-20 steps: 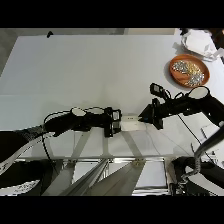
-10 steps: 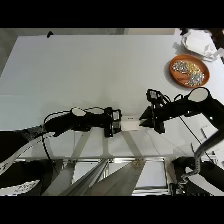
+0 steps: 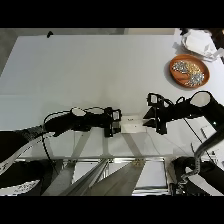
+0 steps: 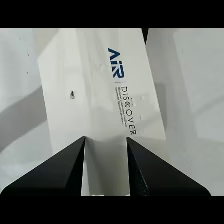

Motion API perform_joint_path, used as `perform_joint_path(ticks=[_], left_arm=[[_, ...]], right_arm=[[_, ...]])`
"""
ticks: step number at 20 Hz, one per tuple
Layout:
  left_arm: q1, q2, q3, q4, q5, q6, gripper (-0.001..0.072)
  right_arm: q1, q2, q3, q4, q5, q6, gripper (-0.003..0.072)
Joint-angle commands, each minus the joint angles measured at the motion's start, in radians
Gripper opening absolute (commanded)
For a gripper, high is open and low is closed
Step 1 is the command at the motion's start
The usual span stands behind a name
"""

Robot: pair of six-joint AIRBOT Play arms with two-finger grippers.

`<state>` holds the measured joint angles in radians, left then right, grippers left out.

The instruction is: Fold the box and place the chain.

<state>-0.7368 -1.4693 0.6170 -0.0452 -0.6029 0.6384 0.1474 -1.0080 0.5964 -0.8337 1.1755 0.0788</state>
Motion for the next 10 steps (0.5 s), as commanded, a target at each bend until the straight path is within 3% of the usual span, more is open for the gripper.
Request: perform_joint_path(ticks=[1, 10], left_arm=[[0.0, 0.0, 0.0, 0.0, 0.0, 0.001, 0.0274], [0.0, 0.0, 0.0, 0.0, 0.0, 0.001, 0.0274]], right_arm=[[0.001, 0.003, -0.013, 0.0, -0.024, 0.0, 0.0291], [0.128, 0.016, -0.014, 0.019, -0.099, 0.004, 0.0248]])
